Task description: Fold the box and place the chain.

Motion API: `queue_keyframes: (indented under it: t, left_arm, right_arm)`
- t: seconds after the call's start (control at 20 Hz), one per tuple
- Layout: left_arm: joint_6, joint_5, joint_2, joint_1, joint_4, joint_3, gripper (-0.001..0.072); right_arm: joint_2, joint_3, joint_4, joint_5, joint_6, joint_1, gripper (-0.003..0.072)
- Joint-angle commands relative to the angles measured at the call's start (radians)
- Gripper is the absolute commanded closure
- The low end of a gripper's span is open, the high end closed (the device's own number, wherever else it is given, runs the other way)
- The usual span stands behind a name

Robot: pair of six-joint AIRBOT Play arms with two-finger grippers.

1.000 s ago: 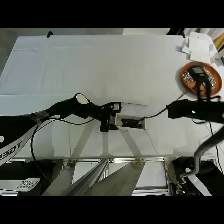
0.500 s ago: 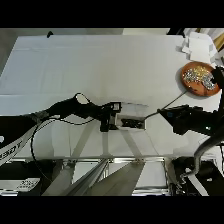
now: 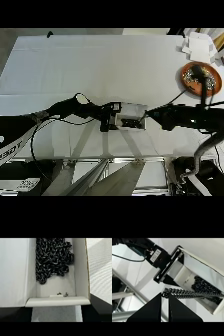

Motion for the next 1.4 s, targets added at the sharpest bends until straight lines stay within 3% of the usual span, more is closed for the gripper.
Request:
queue_keyframes:
  t: [0.0,0.15,0.35,0.55,0.6,0.7,0.75,0.95,1.1,1.35]
  left_arm:
    - [0.0,0.0,0.001,0.0,0.0,0.0,0.0319]
    - [0.0,0.0,0.001,0.0,0.0,0.0,0.0319]
    - [0.0,0.001,0.001,0.0,0.0,0.0,0.0319]
    - [0.0,0.0,0.001,0.0,0.0,0.0,0.0319]
    - [0.0,0.0,0.001,0.0,0.0,0.0,0.0319]
    - [0.0,0.0,0.001,0.0,0.0,0.0,0.0319]
    - [0.0,0.0,0.001,0.0,0.0,0.0,0.0319]
    - [0.0,0.0,0.001,0.0,0.0,0.0,0.0319]
    - [0.0,0.0,0.001,0.0,0.0,0.0,0.0319]
    - [0.0,0.0,0.001,0.0,0.0,0.0,0.0319]
  right_arm:
    - [-0.114,0.0,-0.046,-0.121,-0.021,0.132,0.0672]
    - [-0.247,0.0,-0.124,-0.217,-0.009,0.209,0.0672]
    - [-0.404,0.0,-0.148,-0.214,-0.009,0.24,0.0672]
    - [-0.457,0.0,-0.177,-0.196,-0.009,0.241,0.067]
    - [-0.459,0.0,-0.178,-0.194,-0.009,0.241,0.0661]
    - [-0.461,0.0,-0.186,-0.194,-0.009,0.241,0.0522]
    - [-0.462,0.0,-0.19,-0.194,-0.009,0.241,0.0494]
    - [-0.457,0.0,-0.201,-0.192,-0.009,0.241,0.0495]
    - [-0.375,0.01,-0.234,-0.163,-0.001,0.241,0.0513]
    - [-0.195,0.025,-0.583,0.088,0.206,0.21,0.0511]
